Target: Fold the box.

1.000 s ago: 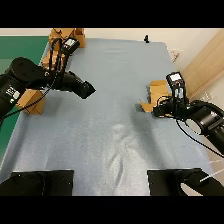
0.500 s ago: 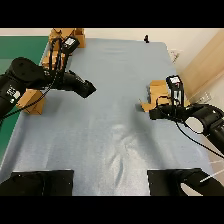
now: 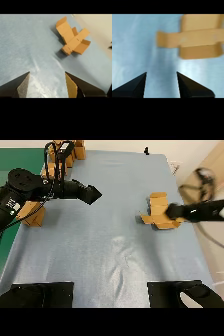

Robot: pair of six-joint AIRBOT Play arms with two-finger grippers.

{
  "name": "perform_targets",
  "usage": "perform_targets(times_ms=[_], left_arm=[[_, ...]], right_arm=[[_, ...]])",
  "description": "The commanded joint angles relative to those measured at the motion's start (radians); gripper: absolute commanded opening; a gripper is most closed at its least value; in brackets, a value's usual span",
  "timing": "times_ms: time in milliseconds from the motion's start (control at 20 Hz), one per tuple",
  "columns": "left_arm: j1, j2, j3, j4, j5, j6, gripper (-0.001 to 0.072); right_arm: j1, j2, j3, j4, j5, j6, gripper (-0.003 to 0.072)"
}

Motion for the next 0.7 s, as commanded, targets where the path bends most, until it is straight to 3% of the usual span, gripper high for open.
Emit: perform_targets(times_ms=[0,150,300,350,450,650], left_arm=[[0.0,-0.001,0.0,-0.03,0.018,0.002,0.0687],[0.0,0.0,0.0,-0.018,0.048,0.003,0.0687],[0.002,-0.001,0.0,-0.019,0.052,0.003,0.0687],[0.003,0.0,0.0,-0.018,0.053,0.003,0.0687],[0.023,0.001,0.0,-0.019,0.051,0.002,0.0688],[0.032,0.0,0.0,-0.014,0.076,0.004,0.0687]], right_arm=[[-0.323,-0.009,0.115,-0.108,0.087,-0.17,0.0596],[-0.76,-0.119,0.115,0.26,0.097,-0.548,0.0585],[-0.995,-0.301,0.126,0.632,0.012,-0.792,0.0566],[-1.041,-0.39,0.148,0.753,0.011,-0.9,0.0506],[-1.063,-0.591,0.238,0.83,0.066,-0.991,0.0506],[-1.064,-0.932,0.461,0.787,0.171,-1.028,0.0507]])
